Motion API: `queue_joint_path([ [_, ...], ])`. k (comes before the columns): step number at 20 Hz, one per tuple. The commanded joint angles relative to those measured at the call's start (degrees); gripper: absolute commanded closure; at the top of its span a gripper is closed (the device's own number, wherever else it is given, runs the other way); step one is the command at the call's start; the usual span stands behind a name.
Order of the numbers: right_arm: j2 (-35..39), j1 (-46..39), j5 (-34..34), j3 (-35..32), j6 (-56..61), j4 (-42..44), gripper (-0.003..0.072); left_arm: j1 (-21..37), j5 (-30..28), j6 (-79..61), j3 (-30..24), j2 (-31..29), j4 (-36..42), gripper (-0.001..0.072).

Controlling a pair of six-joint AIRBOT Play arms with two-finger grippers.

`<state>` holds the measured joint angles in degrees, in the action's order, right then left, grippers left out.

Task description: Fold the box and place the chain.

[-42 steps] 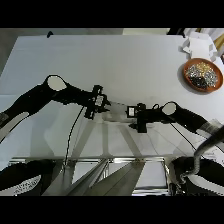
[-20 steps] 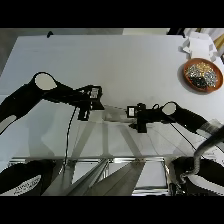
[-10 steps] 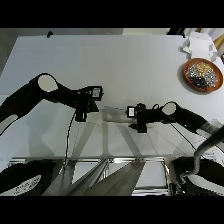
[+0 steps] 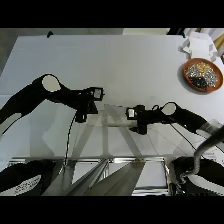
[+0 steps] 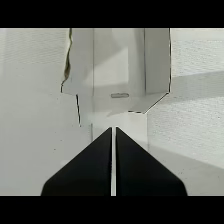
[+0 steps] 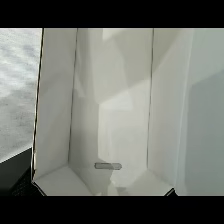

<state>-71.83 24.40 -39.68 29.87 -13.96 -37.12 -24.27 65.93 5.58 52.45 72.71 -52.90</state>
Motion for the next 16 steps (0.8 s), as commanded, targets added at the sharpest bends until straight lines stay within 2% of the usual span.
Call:
queue_joint_path([
  [1, 0.0, 0.0, 0.5, 0.1, 0.6, -0.2, 0.0003, 0.0, 0.3, 0.0, 0.0, 0.1, -0.1, 0.0675],
  [4, 0.0, 0.0, 2.6, 0.1, 3.7, -1.1, 0.0103, 0.0, 0.3, 0.0, 0.0, 0.1, -0.1, 0.0675],
  [6, 0.0, 0.0, 3.5, 0.1, 3.8, -2.0, 0.0119, 0.0, 0.3, 0.0, 0.0, 0.1, -0.1, 0.0675],
  [7, 0.0, 0.0, 3.7, 0.1, 3.8, -2.1, 0.0183, 0.0, 0.3, 0.0, 0.0, 0.1, -0.1, 0.0675],
  [10, 0.0, 0.0, 3.7, 0.1, 3.8, -3.5, 0.0279, 0.0, 0.0, 0.0, 0.0, 0.1, -0.1, 0.0675],
  [14, 0.0, 0.0, 3.7, 0.1, 3.8, -3.7, 0.0292, 0.0, -2.5, -0.4, 0.0, 0.1, -0.1, 0.0664],
  [16, 0.0, 0.0, 3.3, 0.1, 3.8, -3.6, 0.0290, 0.0, -4.5, -0.9, 0.0, 0.1, -0.5, 0.0504],
])
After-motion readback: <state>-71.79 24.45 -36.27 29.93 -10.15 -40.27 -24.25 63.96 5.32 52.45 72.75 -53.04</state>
